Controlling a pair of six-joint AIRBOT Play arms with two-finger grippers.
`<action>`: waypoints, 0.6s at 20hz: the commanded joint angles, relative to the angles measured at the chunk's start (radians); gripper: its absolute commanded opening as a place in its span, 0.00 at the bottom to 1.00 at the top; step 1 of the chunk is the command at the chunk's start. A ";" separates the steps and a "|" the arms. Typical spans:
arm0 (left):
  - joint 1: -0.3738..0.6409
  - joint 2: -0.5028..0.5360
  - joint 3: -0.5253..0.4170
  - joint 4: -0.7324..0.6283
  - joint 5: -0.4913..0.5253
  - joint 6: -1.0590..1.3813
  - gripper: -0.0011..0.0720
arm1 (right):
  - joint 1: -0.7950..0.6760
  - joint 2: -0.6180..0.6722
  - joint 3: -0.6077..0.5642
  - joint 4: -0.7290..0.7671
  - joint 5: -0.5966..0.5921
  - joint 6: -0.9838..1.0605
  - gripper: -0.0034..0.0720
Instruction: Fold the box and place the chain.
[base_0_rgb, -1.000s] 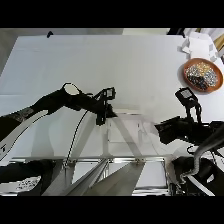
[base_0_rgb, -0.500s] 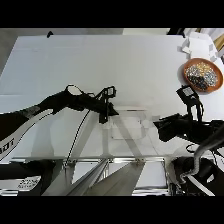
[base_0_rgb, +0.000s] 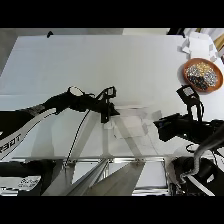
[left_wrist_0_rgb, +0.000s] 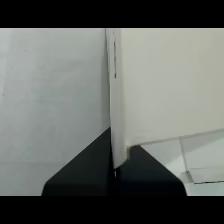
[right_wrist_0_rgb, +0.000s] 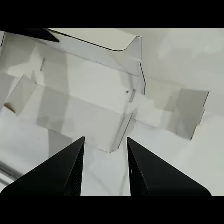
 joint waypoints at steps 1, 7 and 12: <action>0.000 -0.003 -0.001 0.073 0.014 0.007 0.03 | 0.001 0.000 0.000 0.000 0.000 0.000 0.44; 0.000 -0.002 0.000 0.070 0.012 0.128 0.03 | 0.001 0.000 0.000 -0.001 -0.004 0.000 0.44; 0.000 -0.002 0.002 0.071 0.002 0.137 0.02 | 0.001 0.000 0.000 -0.018 -0.005 0.000 0.44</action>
